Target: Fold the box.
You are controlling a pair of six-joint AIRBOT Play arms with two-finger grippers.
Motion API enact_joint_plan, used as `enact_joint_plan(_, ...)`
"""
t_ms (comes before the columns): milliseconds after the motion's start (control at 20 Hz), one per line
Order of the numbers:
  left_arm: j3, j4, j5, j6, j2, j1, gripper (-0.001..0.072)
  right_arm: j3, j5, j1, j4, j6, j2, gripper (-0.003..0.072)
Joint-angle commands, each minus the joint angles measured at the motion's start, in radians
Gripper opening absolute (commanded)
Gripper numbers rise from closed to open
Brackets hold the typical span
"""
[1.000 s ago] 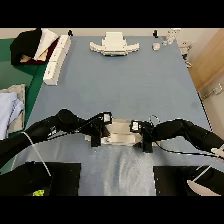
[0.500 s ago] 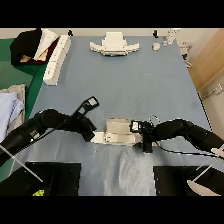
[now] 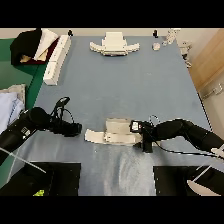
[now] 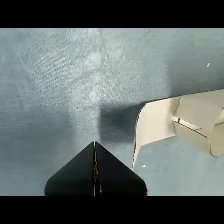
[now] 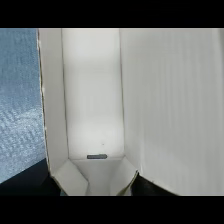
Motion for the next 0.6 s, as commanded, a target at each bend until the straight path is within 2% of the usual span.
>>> enact_joint_plan(0,-0.031,-0.179,0.044,0.055,-0.099,-0.036,0.0017,0.001,0.000,0.000,0.000,0.000,0.000,0.0552)
enact_joint_plan(100,-0.031,-0.292,0.109,0.130,-0.174,-0.110,0.0017,0.001,0.000,0.000,0.000,0.000,0.000,0.0552)
enact_joint_plan(200,-0.018,-0.348,0.124,0.180,-0.224,-0.175,0.0016,0.001,0.000,0.000,0.000,0.000,0.000,0.0552)
enact_joint_plan(350,0.017,-0.348,0.119,0.175,-0.222,-0.222,0.0016,0.001,0.000,0.000,0.000,0.000,0.000,0.0552)
enact_joint_plan(550,0.058,-0.351,0.059,0.174,-0.195,-0.222,0.0018,0.001,0.000,0.000,0.000,0.000,0.000,0.0552)
